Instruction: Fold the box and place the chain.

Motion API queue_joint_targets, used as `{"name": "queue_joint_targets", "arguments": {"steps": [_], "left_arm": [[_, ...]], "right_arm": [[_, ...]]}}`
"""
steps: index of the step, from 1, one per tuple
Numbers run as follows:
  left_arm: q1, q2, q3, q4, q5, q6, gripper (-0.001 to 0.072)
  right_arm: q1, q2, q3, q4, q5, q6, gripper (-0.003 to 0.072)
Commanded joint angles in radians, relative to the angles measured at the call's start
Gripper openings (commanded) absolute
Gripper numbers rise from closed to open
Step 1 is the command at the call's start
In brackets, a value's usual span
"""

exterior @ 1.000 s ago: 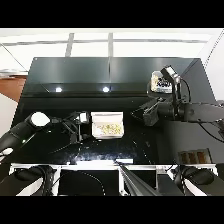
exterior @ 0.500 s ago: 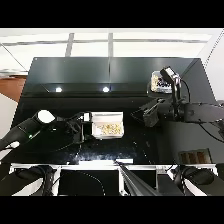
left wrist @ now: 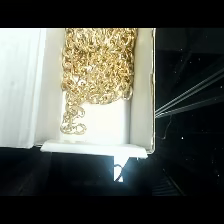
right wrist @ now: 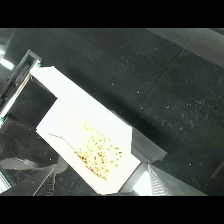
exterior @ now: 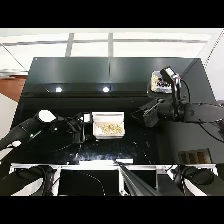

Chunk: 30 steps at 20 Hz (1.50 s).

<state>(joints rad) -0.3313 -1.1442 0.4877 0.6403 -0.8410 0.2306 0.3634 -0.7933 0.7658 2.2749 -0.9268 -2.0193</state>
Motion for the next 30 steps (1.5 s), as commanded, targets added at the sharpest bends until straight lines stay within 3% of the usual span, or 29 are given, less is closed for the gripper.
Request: {"name": "queue_joint_targets", "arguments": {"steps": [1, 8, 14, 19, 22, 30], "left_arm": [[-0.001, -0.001, 0.001, -0.025, -0.002, 0.013, 0.0688], [-0.001, -0.001, 0.001, -0.032, 0.051, 0.029, 0.0688], [-0.047, -0.001, 0.001, -0.039, -0.036, 0.041, 0.0688], [-0.075, -0.001, 0.001, -0.04, 0.064, 0.049, 0.069], [-0.074, 0.0, 0.001, -0.052, 0.064, 0.036, 0.0691], [-0.075, 0.0, 0.001, -0.05, -0.009, 0.018, 0.069]], "right_arm": [[0.0, 0.0, 0.001, 0.0, 0.001, 0.0, 0.0702], [0.0, 0.0, 0.001, 0.0, 0.001, 0.0, 0.0702], [0.0, 0.0, 0.001, 0.0, 0.003, 0.0, 0.0702], [0.0, 0.0, 0.001, 0.0, 0.002, 0.0, 0.0702], [0.0, 0.0, 0.001, 0.0, 0.002, 0.0, 0.0702], [0.0, 0.0, 0.001, 0.0, 0.002, 0.0, 0.0702]]}}
